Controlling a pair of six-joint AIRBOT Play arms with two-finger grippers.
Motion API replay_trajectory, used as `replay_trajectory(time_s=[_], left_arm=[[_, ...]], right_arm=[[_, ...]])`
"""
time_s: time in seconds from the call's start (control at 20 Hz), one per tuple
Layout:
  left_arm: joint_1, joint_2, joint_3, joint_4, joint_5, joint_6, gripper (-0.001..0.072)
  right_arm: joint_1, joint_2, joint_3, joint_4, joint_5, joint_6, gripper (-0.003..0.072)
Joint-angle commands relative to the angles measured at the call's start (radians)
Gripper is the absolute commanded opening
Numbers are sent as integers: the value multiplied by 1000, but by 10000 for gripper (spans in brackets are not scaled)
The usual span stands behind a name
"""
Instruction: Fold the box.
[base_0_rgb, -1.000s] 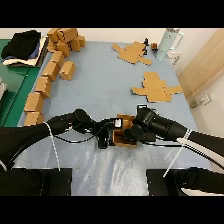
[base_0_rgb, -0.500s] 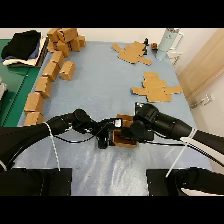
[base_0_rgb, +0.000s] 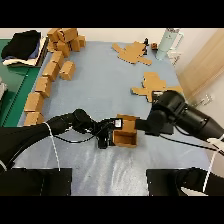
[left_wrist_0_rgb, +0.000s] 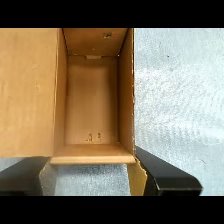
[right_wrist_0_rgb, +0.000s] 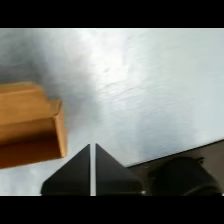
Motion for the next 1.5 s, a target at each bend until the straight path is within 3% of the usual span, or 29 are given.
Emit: replay_trajectory(time_s=[0.0,0.1,0.2,0.3,0.4,0.55,0.7,0.9,1.25,1.45], left_arm=[[1,1,0,0,0,0,475],[1,1,0,0,0,0,476],[1,1,0,0,0,0,476],[1,1,0,0,0,0,476],[1,1,0,0,0,0,476],[1,1,0,0,0,0,476],[1,1,0,0,0,0,476],[1,1,0,0,0,0,476],[1,1,0,0,0,0,476],[1,1,0,0,0,0,476]], right_arm=[[-177,-6,-4,-13,43,-199,5],[-386,-80,-4,197,201,-440,4],[-595,-188,-3,568,315,-728,4],[-740,-303,-2,993,330,-1072,4],[-796,-407,10,1218,266,-1282,4],[-745,-473,23,1229,166,-1473,4],[-652,-409,-13,1185,146,-1537,3],[-523,-192,-141,1067,264,-1538,4],[-259,108,-332,831,617,-1526,4],[-128,169,-369,526,728,-1398,4]])
